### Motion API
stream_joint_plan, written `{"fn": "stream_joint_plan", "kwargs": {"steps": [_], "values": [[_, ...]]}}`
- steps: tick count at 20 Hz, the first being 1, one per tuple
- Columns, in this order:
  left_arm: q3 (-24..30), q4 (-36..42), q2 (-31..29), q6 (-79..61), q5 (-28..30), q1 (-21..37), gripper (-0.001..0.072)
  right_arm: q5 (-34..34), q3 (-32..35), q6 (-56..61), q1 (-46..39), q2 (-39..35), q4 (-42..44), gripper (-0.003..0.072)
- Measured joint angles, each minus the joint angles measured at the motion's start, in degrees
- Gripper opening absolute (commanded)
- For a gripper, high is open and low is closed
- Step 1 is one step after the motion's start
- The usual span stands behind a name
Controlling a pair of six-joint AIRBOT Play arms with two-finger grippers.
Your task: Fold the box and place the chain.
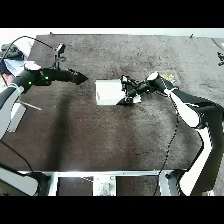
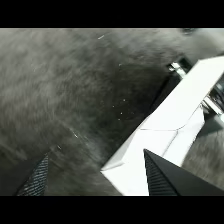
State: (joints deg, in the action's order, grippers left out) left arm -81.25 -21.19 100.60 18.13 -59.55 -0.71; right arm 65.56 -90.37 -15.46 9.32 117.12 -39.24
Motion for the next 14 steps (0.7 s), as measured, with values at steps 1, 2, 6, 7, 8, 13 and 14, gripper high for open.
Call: {"fn": "stream_joint_plan", "kwargs": {"steps": [1, 2, 6, 7, 8, 13, 14], "values": [[-1.9, 0.5, 2.8, -4.1, -2.4, 1.1, 0.0680, 0.0, 0.0, 0.0, 0.0, 0.0, 0.0, 0.0346], [-3.4, 0.5, 5.0, -8.7, -4.6, 1.6, 0.0714, 0.0, 0.0, 0.0, 0.0, 0.0, 0.0, 0.0346], [-5.5, -3.8, 10.3, -26.5, -10.0, -0.2, 0.0718, 0.0, 0.0, 0.0, 0.0, 0.0, 0.0, 0.0346], [-5.3, -5.0, 11.1, -30.1, -10.5, -1.1, 0.0718, 0.0, 0.0, 0.0, 0.0, 0.0, 0.0, 0.0346], [-4.9, -6.3, 11.7, -33.1, -11.0, -2.0, 0.0718, 0.0, 0.0, 0.0, 0.0, 0.0, 0.0, 0.0346], [-2.6, -6.3, 12.8, -41.1, -10.4, -4.4, 0.0718, 0.0, 0.0, 0.0, 0.0, 0.0, 0.0, 0.0346], [-2.4, -5.9, 12.9, -42.1, -10.5, -4.6, 0.0718, 0.0, 0.0, 0.0, 0.0, 0.0, 0.0, 0.0346]]}}
